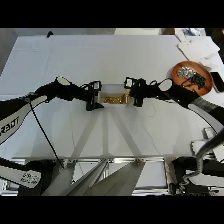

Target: Fold the box and place the chain.

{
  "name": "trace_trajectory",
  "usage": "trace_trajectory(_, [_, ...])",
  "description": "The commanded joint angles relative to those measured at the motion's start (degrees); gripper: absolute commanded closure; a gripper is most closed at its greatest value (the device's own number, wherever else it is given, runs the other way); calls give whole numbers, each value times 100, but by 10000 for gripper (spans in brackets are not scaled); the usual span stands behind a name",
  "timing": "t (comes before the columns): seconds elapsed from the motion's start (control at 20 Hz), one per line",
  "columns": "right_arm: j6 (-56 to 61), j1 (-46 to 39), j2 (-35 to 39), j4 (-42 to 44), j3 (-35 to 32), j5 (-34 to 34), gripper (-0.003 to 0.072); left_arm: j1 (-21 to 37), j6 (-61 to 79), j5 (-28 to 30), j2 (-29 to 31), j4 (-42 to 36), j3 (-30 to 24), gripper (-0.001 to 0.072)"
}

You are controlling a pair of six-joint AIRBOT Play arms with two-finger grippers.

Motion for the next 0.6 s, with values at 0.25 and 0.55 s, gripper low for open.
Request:
trace_trajectory(0.25, [439, 560, 841, 7, 2, -13, 672, 0, 13, -33, 4, 22, 0, 453])
trace_trajectory(0.55, [1119, 1276, 822, 13, 2, -1021, 672, 0, 11, -33, 4, 22, 0, 453])
